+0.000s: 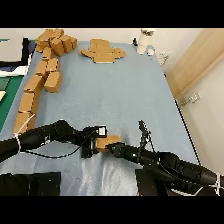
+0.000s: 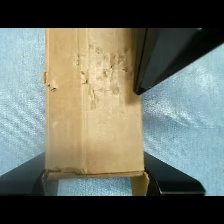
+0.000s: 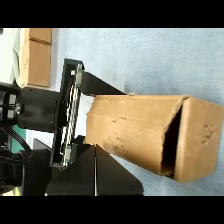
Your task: Fold the box.
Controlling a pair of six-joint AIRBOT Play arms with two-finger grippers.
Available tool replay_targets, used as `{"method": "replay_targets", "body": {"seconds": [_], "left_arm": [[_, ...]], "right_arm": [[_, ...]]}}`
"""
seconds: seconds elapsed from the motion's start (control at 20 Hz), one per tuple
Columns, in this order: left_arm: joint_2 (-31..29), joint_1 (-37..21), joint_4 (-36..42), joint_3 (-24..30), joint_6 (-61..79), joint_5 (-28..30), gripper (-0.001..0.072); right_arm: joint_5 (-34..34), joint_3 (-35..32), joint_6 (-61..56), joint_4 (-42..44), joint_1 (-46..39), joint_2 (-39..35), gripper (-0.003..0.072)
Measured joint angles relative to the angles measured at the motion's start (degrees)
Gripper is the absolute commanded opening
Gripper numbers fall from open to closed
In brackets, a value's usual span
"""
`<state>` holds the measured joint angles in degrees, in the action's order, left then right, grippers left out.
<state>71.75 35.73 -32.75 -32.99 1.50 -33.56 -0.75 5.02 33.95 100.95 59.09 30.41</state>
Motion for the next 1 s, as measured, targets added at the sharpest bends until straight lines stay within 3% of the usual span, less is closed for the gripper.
{"method": "replay_targets", "body": {"seconds": [0.8, 1.0], "left_arm": [[0.00, 0.00, -0.02, 0.00, 0.00, 0.02, 0.0470], [0.00, 0.00, 0.00, 0.00, 0.00, 0.00, 0.0470]], "right_arm": [[2.29, -0.79, -1.55, 0.02, -0.15, 4.70, 0.0003], [-0.11, 1.49, -1.46, -4.83, -0.22, 1.88, 0.0003]]}}
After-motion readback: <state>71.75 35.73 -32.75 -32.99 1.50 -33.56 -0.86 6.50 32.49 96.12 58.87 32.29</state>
